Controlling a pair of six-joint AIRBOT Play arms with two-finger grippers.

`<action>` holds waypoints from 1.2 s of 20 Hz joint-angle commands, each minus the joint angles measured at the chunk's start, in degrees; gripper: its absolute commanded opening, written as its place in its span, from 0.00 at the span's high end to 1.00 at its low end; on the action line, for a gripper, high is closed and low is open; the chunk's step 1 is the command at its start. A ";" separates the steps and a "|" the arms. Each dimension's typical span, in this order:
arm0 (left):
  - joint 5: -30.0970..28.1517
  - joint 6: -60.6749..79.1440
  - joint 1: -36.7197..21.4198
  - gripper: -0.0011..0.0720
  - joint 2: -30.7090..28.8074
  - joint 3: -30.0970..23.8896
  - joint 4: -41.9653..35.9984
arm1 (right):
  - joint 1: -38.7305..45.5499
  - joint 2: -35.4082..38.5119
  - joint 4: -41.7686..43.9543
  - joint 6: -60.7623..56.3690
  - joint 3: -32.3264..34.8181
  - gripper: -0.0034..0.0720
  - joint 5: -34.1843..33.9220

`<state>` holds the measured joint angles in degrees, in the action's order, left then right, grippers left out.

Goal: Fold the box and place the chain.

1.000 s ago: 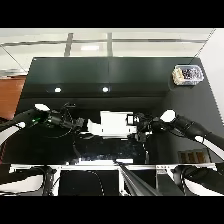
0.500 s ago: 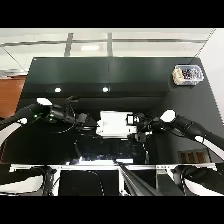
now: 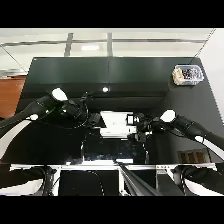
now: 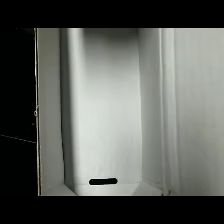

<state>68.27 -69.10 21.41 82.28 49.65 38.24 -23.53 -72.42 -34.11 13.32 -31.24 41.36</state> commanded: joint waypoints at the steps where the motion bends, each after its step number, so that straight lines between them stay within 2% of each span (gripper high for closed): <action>1: -0.48 -11.15 2.95 0.33 -0.07 3.69 8.98 | -0.04 0.00 0.00 -0.02 0.00 0.73 0.00; 5: -1.07 -19.04 6.05 0.33 -0.04 5.29 15.23 | -0.04 0.00 0.00 -0.02 0.00 0.73 -0.04; 8: -3.65 -25.99 9.90 0.33 -0.04 5.95 21.00 | -0.04 0.00 0.00 -0.02 0.00 0.73 -0.26; 13: -3.39 -40.26 13.99 0.33 0.00 7.74 35.93 | -0.07 0.00 0.00 -0.02 0.00 0.73 -0.46; 17: -5.05 -47.06 16.68 0.33 0.02 8.94 38.75 | -0.04 0.00 0.00 0.00 0.00 0.73 -0.68; 21: -4.83 -58.14 21.84 0.33 0.09 9.46 45.51 | -0.04 0.00 0.00 -0.02 0.00 0.73 -0.66; 24: -6.95 -64.00 25.49 0.33 0.13 9.46 46.58 | -0.04 0.00 0.00 -0.02 0.00 0.73 -0.63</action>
